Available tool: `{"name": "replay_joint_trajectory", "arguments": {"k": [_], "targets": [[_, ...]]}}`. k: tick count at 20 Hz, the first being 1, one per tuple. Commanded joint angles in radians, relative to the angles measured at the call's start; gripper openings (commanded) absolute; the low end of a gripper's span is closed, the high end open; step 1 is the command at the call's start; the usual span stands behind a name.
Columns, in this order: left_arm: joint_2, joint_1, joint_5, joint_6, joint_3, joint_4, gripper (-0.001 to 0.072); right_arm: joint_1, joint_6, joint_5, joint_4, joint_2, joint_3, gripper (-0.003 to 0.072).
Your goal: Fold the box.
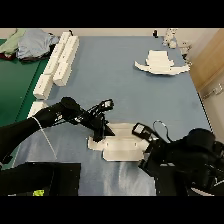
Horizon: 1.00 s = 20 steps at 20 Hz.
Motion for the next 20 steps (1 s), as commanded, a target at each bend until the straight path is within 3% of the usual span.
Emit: {"name": "replay_joint_trajectory", "arguments": {"k": [1,5,9,16,20], "targets": [[0.000,0.000,0.000,0.000,0.000,-0.002,0.0015,0.146,-0.237,0.121,-0.162,-0.092,-0.002,0.0704],[0.000,0.000,0.000,0.000,0.000,-0.002,0.0015,0.185,-0.271,0.172,-0.232,-0.240,-0.001,0.0703],[0.000,0.000,-0.001,0.000,0.000,-0.002,0.0015,0.186,-0.208,0.250,-0.261,-0.282,-0.002,0.0699],[0.000,0.000,-0.001,0.000,0.000,-0.003,0.0015,0.186,0.180,0.253,-0.440,-0.202,0.013,0.0698],[0.000,0.000,-0.001,0.000,0.000,-0.003,0.0015,0.186,0.294,0.213,-0.484,-0.132,0.014,0.0698]]}}
